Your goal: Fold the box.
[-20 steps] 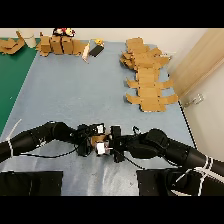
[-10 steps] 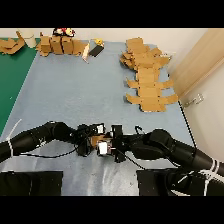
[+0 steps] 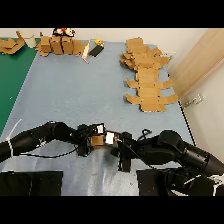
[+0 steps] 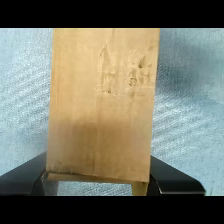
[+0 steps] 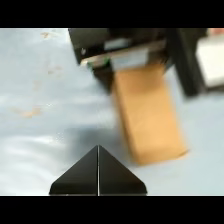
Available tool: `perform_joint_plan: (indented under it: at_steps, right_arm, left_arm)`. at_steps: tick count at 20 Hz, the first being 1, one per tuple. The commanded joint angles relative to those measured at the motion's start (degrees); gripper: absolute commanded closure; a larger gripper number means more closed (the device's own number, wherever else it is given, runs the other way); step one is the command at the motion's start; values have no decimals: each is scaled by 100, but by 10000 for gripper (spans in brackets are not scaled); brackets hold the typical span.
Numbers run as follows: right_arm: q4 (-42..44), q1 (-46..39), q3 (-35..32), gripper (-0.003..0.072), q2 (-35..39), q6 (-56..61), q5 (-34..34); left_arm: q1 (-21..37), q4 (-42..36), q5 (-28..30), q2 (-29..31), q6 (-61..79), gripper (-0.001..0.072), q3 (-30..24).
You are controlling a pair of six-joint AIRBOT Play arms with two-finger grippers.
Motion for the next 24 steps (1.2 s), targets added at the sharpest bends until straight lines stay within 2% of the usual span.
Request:
perform_joint_plan:
  at_steps: [1,3,5,7,9,13,24]
  right_arm:
    - [1130,2,-107,682,-188,1687,-557]
    - [2474,4,-481,682,-407,1749,-11]
    - [3781,13,-951,682,-492,1766,1213]
    - [4177,11,-1102,683,-496,2070,2457]
    - [4172,-52,-1099,683,-496,2328,3165]
    - [4085,-354,-1102,682,-503,2337,3348]
    - [3952,-402,-1137,682,-597,2337,3080]
  left_arm:
    - [-2,0,2,2,0,250,2]
    - [0,0,2,2,0,250,2]
    - [-2,0,2,2,0,250,2]
    - [0,2,4,2,0,250,4]
    - [-2,0,2,2,-2,250,2]
    - [-2,0,2,2,0,250,4]
    - [-2,0,2,2,0,250,4]
